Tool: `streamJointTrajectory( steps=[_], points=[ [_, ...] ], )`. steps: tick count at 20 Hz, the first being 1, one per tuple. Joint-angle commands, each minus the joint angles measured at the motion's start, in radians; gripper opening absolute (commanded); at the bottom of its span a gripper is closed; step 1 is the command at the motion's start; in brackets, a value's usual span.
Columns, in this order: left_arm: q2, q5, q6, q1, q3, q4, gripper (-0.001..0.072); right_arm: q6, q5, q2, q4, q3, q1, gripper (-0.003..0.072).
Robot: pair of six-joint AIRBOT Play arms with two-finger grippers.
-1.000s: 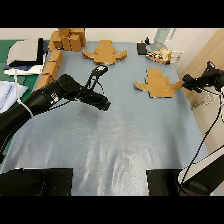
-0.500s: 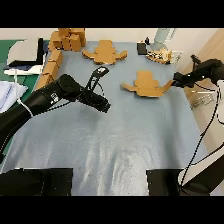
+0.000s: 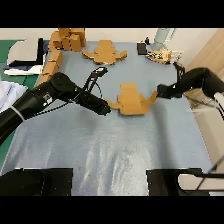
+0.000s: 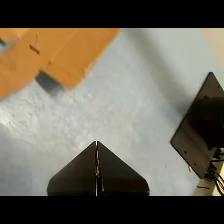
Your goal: Fold the box.
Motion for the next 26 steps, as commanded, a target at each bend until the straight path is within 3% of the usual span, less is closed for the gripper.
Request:
streamJointTrajectory(
  steps=[1,4,6,7,11,14,19,23,26],
  points=[
    [0.078,-0.047,-0.046,0.0,-0.066,-0.005,0.0012,0.075,0.065,0.228,-0.037,-0.277,0.091,0.0],
    [0.137,-0.12,-0.071,0.0,-0.12,-0.005,0.0013,0.11,0.057,0.353,-0.089,-0.4,0.14,0.0024],
    [0.161,-0.152,-0.079,0.001,-0.134,-0.005,0.0013,0.119,0.056,0.362,-0.108,-0.409,0.139,0.0291],
    [0.167,-0.162,-0.094,0.001,-0.135,-0.005,0.0014,0.119,0.063,0.356,-0.123,-0.407,0.139,0.0305],
    [0.172,-0.172,-0.123,0.002,-0.135,-0.005,0.0014,0.121,0.087,0.267,-0.296,-0.346,0.138,0.0305],
    [0.172,-0.163,-0.123,0.002,-0.135,-0.005,0.0015,0.12,0.08,0.187,-0.322,-0.264,0.138,0.0305],
    [0.172,-0.145,-0.123,0.002,-0.135,-0.005,0.0016,0.037,-0.024,0.031,-0.285,-0.186,0.139,0.0304],
    [0.172,-0.14,-0.122,0.002,-0.135,-0.005,0.0016,-0.078,-0.029,0.018,-0.079,-0.186,0.139,0.0304],
    [0.172,-0.138,-0.122,0.002,-0.135,-0.005,0.0016,-0.097,-0.069,0.018,-0.061,-0.186,0.139,0.0302]
  ],
)
